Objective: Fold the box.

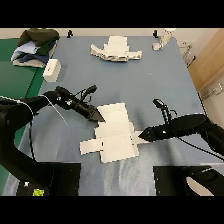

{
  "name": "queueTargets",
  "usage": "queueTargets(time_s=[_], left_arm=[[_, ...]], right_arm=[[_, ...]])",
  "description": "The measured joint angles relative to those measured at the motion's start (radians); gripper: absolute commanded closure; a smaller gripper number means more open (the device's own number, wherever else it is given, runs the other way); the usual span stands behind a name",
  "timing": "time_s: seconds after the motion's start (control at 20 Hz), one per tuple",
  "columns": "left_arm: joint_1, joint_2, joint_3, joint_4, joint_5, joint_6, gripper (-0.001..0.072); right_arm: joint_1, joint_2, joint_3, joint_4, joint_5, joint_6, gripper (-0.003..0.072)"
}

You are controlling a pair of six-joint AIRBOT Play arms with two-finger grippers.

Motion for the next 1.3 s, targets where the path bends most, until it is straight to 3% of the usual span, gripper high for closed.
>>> queueTargets(time_s=[0.25,0.35,0.6,0.65,0.7,0.75,0.85,1.3], left_arm=[[-0.022,0.000,0.000,0.003,-0.011,0.026,0.0616],[-0.027,0.000,0.000,0.007,-0.011,0.034,0.0695],[-0.030,0.000,0.000,0.009,-0.010,0.042,0.0694],[-0.030,0.000,0.000,0.010,-0.007,0.042,0.0651],[-0.030,0.000,0.000,0.011,-0.002,0.042,0.0360],[-0.030,0.000,0.001,0.012,0.000,0.042,0.0273],[-0.030,0.000,0.007,0.010,0.006,0.041,0.0536],[-0.032,0.000,0.048,0.043,-0.022,0.045,0.0541]], right_arm=[[0.000,0.000,0.000,0.001,0.002,0.000,0.0685],[0.000,0.000,0.000,0.001,0.002,0.000,0.0685],[0.000,0.000,0.000,-0.002,0.000,0.000,0.0685],[0.000,0.000,0.000,-0.002,-0.001,0.000,0.0684],[0.000,0.000,0.000,-0.004,-0.002,0.000,0.0684],[0.000,0.000,0.000,-0.006,-0.002,0.000,0.0685],[0.000,0.000,0.000,-0.011,-0.013,0.001,0.0685],[0.000,0.000,0.000,-0.019,-0.018,0.001,0.0685]])
